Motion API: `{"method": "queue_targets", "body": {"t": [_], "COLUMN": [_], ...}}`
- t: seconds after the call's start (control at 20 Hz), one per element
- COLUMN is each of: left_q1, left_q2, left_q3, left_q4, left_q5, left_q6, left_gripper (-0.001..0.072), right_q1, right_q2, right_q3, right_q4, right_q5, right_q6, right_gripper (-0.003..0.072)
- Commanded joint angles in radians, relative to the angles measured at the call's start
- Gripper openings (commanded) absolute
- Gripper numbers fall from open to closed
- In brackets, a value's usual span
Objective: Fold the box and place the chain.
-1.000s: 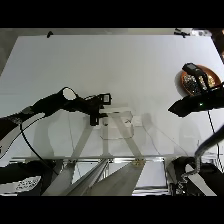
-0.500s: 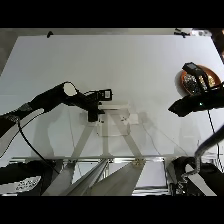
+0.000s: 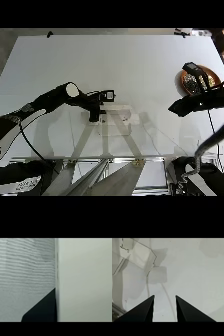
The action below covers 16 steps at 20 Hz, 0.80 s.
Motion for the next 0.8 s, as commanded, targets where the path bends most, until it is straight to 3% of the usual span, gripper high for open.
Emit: {"method": "queue_targets", "body": {"t": [0.0,0.75], "left_q1": [-0.001,-0.001], "left_q2": [-0.013,-0.029], "left_q3": [0.001,0.001], "left_q4": [0.001,-0.029], "left_q5": [0.002,0.002], "left_q6": [0.000,0.003], "left_gripper": [0.0004,0.0004], "right_q1": [0.000,0.000], "right_q2": [0.001,0.001], "right_q3": [0.000,0.000], "right_q4": [0.000,-0.001], "right_q5": [0.000,0.000], "right_q6": [0.000,0.000], "right_gripper": [0.0298,0.0298]}}
